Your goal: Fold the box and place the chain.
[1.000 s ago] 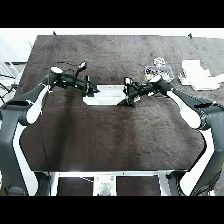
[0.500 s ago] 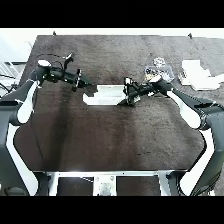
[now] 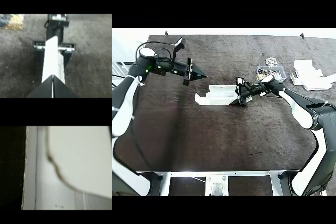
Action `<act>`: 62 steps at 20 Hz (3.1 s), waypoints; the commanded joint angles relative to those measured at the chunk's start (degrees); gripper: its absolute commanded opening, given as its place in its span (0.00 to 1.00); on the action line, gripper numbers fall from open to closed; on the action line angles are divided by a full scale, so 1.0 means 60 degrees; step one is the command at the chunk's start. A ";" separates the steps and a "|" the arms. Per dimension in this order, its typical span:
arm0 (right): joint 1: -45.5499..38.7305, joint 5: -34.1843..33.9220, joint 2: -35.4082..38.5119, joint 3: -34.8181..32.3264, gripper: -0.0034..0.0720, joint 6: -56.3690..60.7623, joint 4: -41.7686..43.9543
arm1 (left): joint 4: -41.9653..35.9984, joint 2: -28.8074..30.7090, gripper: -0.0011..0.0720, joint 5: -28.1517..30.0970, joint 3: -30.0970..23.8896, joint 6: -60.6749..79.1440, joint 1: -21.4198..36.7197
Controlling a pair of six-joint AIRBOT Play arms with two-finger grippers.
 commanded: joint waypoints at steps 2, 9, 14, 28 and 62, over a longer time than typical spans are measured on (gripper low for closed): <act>0.0000 0.0004 -0.0004 -0.0004 0.83 0.0004 0.0000 | 0.0240 0.2463 0.03 0.3096 -0.3013 0.1133 -0.0634; 0.0000 0.0004 -0.0004 -0.0004 0.83 0.0004 0.0004 | 0.0055 0.3672 0.03 0.4725 -0.6011 0.1738 -0.1851; 0.0000 0.0004 -0.0004 -0.0004 0.83 0.0004 0.0004 | 0.0015 0.2517 0.03 0.5464 -0.5792 0.1581 -0.2226; 0.0000 0.0004 -0.0004 -0.0004 0.83 0.0004 0.0004 | 0.0033 0.0127 0.03 0.5982 -0.2444 0.1173 -0.1504; 0.0000 0.0004 -0.0004 -0.0004 0.83 0.0004 0.0000 | 0.5264 0.1107 0.95 0.3985 -0.2361 -0.0823 -0.1683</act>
